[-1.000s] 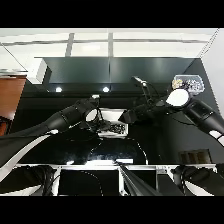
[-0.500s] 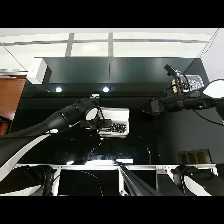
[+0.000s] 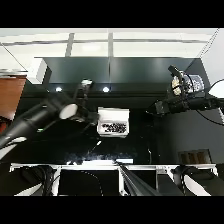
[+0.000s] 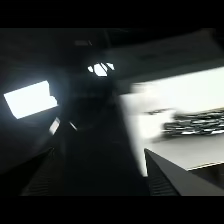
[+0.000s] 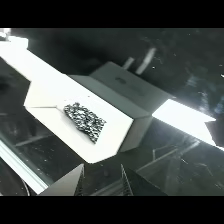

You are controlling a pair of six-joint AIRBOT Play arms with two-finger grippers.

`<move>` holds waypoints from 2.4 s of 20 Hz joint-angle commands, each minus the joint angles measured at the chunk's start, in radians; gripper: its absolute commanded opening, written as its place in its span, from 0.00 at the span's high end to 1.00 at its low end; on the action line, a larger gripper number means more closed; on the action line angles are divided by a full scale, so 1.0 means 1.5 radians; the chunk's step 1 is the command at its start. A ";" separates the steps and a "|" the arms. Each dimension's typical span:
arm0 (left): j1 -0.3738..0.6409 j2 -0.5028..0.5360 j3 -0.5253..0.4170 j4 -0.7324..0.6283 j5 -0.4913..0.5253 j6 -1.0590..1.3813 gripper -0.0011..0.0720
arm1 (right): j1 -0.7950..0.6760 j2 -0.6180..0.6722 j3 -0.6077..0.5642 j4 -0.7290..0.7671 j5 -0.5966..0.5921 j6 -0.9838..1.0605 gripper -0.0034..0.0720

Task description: Fold the box and place the chain.

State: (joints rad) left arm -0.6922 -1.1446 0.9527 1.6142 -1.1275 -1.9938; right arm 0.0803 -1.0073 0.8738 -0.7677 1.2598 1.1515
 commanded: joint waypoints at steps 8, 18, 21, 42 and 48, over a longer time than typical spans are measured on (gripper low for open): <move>0.321 0.111 -0.238 -0.593 0.045 0.886 0.13 | -0.001 0.001 -0.001 -0.025 -0.022 -0.001 0.56; 0.219 0.036 -0.237 -0.586 0.185 1.368 0.01 | -0.001 0.001 -0.001 -0.025 -0.031 -0.001 0.56; 0.223 -0.004 -0.233 -0.611 0.185 1.402 0.01 | -0.001 0.001 -0.001 -0.025 -0.040 -0.001 0.56; 0.181 -0.119 -0.216 -0.711 0.174 1.448 0.01 | 0.057 -0.024 -0.003 -0.055 -0.132 0.000 0.56; 0.180 -0.119 -0.216 -0.720 0.169 1.449 0.27 | 0.060 -0.033 -0.003 -0.055 -0.158 0.000 0.56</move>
State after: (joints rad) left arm -0.4213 -1.3220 0.6281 0.5446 -0.8661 0.1810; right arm 0.1654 -1.0504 0.8707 -0.8471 1.0519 1.1511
